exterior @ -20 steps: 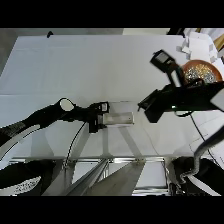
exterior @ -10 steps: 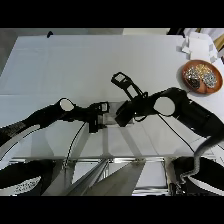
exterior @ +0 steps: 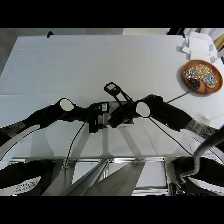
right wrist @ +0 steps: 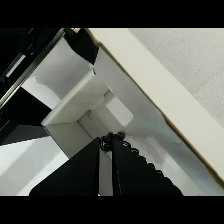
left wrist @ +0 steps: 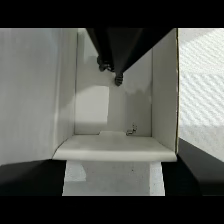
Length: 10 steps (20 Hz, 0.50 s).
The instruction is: Fold the box and place the chain.
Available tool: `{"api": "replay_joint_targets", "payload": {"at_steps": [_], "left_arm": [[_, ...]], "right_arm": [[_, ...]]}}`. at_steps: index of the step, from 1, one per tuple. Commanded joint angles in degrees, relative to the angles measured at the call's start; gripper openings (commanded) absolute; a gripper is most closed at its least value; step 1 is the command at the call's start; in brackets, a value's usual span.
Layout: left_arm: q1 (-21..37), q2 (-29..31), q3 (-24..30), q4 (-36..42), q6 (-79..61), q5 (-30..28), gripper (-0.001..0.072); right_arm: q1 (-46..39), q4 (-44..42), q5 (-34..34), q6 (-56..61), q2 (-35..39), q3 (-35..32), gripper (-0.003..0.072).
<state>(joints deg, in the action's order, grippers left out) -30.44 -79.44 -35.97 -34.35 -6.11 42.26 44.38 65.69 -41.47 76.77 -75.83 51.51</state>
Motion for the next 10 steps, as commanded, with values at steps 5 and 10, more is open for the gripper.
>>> {"api": "replay_joint_targets", "payload": {"at_steps": [5,10], "left_arm": [[0.0,0.0,0.0,0.0,0.0,0.0,0.0009],[0.0,0.0,0.0,0.0,0.0,0.0,0.0009]], "right_arm": [[0.3,-0.2,-0.3,0.2,-0.6,0.0,0.0267],[-3.0,0.2,-5.5,0.1,4.5,0.0,0.0296]]}}
